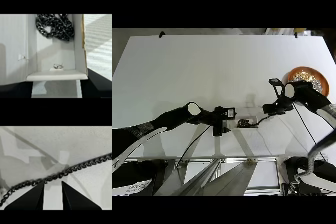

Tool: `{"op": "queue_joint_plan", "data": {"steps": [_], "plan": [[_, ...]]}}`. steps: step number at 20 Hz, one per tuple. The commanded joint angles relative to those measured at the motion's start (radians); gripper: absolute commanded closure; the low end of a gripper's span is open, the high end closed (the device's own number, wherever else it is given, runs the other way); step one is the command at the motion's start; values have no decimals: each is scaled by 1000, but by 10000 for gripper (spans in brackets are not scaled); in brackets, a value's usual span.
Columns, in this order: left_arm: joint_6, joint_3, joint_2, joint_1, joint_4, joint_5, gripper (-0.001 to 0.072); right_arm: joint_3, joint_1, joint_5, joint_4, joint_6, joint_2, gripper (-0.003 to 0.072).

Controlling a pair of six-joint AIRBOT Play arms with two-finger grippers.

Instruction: Fold the box and place the chain.

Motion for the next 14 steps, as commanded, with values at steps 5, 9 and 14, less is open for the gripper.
{"op": "queue_joint_plan", "data": {"steps": [5,9,14], "plan": [[0,0,1,0,0,-1,502,0,0,12,-8,14,-56,574],[0,0,1,0,0,0,502,0,0,13,-8,-24,-35,675],[0,0,1,0,0,0,502,0,19,61,12,-76,151,675]]}}
